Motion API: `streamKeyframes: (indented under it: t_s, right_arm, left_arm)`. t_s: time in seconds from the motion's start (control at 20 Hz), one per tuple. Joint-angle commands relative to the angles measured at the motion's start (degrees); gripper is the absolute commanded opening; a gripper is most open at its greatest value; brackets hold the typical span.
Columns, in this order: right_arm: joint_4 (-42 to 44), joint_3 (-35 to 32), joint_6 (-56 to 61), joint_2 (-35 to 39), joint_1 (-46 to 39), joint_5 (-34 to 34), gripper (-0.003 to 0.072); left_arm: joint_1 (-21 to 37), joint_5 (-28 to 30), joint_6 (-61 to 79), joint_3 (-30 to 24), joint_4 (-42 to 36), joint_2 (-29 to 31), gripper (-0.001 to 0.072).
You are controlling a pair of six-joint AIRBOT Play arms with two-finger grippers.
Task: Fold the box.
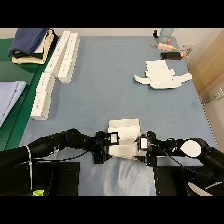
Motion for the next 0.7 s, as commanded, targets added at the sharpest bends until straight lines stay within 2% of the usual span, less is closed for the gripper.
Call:
streamKeyframes:
  t_s: [0.0, 0.05, 0.1, 0.15, 0.2, 0.4, 0.6, 0.65]
  right_arm:
    - [-4.0, 0.0, 2.9, 1.9, 0.1, 0.6, 0.0713]
    - [-6.6, 0.0, 5.2, 2.8, 0.1, 1.6, 0.0673]
    - [-9.3, 0.2, 8.3, 4.0, 0.1, 2.7, 0.0530]
    - [-12.7, 0.4, 13.1, 5.5, 0.0, 3.5, 0.0432]
    - [-17.1, 0.7, 18.5, 7.1, 0.1, 4.2, 0.0370]
    - [-33.6, 3.2, 45.7, 12.9, 0.0, 9.3, 0.0010]
    - [-49.5, 7.2, 88.6, 15.6, 0.0, 13.9, 0.0002]
    - [-53.7, 7.8, 102.1, 15.3, -0.1, 17.0, 0.0003]
  left_arm:
    - [0.0, 0.0, 0.0, 0.0, 0.0, 0.0, 0.0462]
    - [0.0, 0.0, 0.0, 0.0, 0.0, 0.0, 0.0462]
    - [0.0, 0.0, 0.0, 0.0, 0.0, 0.0, 0.0462]
    - [0.0, 0.0, 0.0, 0.0, 0.0, 0.0, 0.0461]
    - [0.0, 0.0, 0.0, 0.0, 0.0, 0.0, 0.0462]
    - [0.0, 0.0, 0.0, 0.0, 0.0, 0.0, 0.0462]
    - [0.0, 0.0, 0.0, 0.0, 0.0, 0.0, 0.0462]
    - [0.0, 0.0, 0.0, 0.0, 0.0, 0.0, 0.0461]
